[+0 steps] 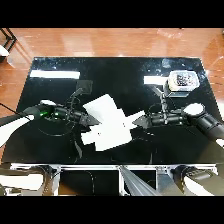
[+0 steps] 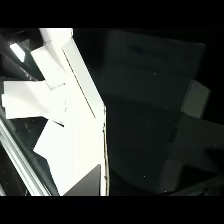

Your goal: Fold the box and place the chain.

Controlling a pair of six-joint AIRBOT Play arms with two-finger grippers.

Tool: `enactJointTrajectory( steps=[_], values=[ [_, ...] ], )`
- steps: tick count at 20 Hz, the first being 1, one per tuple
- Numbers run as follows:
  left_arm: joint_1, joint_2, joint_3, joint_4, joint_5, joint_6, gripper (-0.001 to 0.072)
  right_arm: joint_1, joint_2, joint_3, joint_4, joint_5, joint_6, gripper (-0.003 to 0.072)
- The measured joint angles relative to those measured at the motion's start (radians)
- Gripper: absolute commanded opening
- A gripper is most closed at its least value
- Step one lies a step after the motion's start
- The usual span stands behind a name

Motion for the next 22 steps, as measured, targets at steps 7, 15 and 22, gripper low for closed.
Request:
enactJointTrajectory(
  steps=[7,15,22],
  values=[
    [-0.018,-0.006,0.010,0.061,-0.016,0.038,0.0342,0.000,0.000,0.000,0.000,-0.002,-0.001,0.0021],
    [-0.034,-0.006,0.034,0.098,-0.035,0.051,0.0027,0.000,0.000,0.000,-0.001,-0.019,0.000,0.0061],
    [-0.041,-0.005,0.048,0.111,-0.028,0.080,0.0014,-0.093,0.001,0.062,-0.075,0.032,0.013,0.0703]
  ],
)
